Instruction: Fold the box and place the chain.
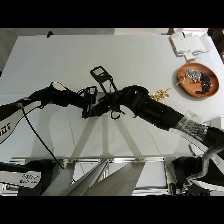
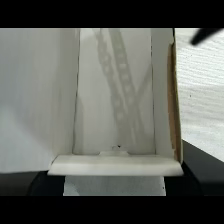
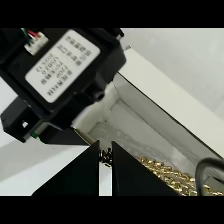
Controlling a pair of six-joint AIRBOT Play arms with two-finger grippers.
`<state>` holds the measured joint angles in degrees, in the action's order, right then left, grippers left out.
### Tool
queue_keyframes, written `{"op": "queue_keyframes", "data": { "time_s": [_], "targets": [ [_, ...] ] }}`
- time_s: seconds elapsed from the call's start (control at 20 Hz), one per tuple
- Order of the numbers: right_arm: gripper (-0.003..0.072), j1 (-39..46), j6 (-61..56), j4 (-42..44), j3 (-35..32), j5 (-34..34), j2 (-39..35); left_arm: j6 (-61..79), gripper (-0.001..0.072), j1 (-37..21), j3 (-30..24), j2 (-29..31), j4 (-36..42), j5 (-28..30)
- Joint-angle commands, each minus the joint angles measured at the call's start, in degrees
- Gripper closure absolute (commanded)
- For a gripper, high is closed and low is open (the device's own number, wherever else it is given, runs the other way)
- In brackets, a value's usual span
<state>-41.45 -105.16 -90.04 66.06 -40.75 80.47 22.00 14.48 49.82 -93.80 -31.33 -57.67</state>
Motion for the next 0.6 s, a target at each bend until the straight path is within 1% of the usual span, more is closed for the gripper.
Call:
{"op": "queue_keyframes", "data": {
  "time_s": [0.0,0.2,0.25,0.3,0.4,0.5,0.55],
  "targets": [
    [0.0676,0.0,-0.1,-2.0,0.1,-4.0,0.5,0.0,0.0192,0.0,0.0,0.0,0.0,0.0],
    [0.0674,0.0,-4.7,-6.2,0.1,-8.1,0.5,0.0,0.0192,0.0,0.0,0.0,0.0,0.0],
    [0.0668,0.0,-5.2,-6.4,0.1,-8.3,0.5,0.0,0.0192,0.0,0.0,0.0,0.0,0.0],
    [0.0631,0.0,-5.9,-6.4,0.1,-8.2,0.5,0.0,0.0192,0.0,0.0,0.0,0.0,0.0],
    [0.0628,0.0,-6.4,-6.4,0.1,-8.3,0.5,0.0,0.0192,0.0,0.0,0.0,0.0,0.0],
    [0.0628,0.0,-10.3,-6.5,0.1,-8.6,0.5,0.0,0.0192,0.0,0.0,0.0,0.0,0.0],
    [0.0599,0.0,-11.0,-6.8,0.1,-8.6,0.5,0.0,0.0192,0.0,0.0,0.0,0.0,0.0]
  ]
}}
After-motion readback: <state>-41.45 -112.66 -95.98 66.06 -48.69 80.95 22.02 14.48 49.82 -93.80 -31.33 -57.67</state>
